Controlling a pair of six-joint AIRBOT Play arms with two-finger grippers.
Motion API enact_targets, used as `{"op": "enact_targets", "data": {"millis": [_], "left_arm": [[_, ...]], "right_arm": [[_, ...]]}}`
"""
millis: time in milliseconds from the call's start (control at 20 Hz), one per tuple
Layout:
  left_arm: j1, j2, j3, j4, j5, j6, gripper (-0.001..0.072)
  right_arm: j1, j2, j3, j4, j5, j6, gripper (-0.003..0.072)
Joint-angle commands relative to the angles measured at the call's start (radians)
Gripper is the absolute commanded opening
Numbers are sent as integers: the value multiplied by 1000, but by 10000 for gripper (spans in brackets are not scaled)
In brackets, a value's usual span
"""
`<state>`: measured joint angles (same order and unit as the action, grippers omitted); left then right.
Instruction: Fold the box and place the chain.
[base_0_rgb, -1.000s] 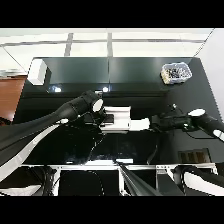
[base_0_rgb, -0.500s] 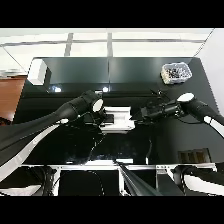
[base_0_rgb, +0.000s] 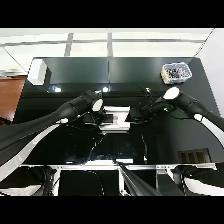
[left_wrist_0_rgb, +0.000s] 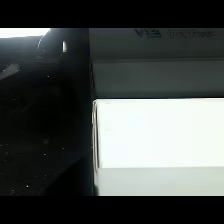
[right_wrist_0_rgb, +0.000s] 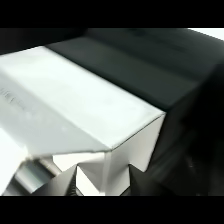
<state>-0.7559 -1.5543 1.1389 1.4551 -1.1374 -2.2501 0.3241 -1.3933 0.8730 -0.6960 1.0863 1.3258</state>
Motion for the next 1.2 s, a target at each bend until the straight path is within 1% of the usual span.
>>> {"op": "enact_targets", "data": {"millis": [0,100,200,300,450,550,650,800,850,900,950,1150], "left_arm": [[0,0,1,-2,3,2,26],[0,0,1,-2,3,2,26],[0,0,1,-2,2,2,26],[0,0,1,-2,0,2,26],[0,0,1,-2,0,2,26],[0,0,1,-2,0,2,26],[0,0,1,-2,0,2,26],[0,0,1,-2,-1,2,26],[0,0,1,-2,-1,2,26],[0,0,1,-2,0,2,26],[0,0,1,-2,0,2,26],[0,0,1,-2,0,2,26]], "right_arm": [[105,0,55,-219,-61,303,293],[167,-1,76,-329,-69,445,293],[237,-4,104,-487,-69,587,293],[298,-22,148,-629,-39,709,294],[364,-53,204,-769,13,852,294],[383,-62,206,-819,29,921,294],[383,-76,206,-820,48,932,293],[396,-93,209,-813,46,953,293],[401,-98,209,-808,45,952,219],[403,-100,209,-804,43,952,168],[403,-101,209,-797,39,952,9],[403,-101,209,-792,32,952,18]]}}
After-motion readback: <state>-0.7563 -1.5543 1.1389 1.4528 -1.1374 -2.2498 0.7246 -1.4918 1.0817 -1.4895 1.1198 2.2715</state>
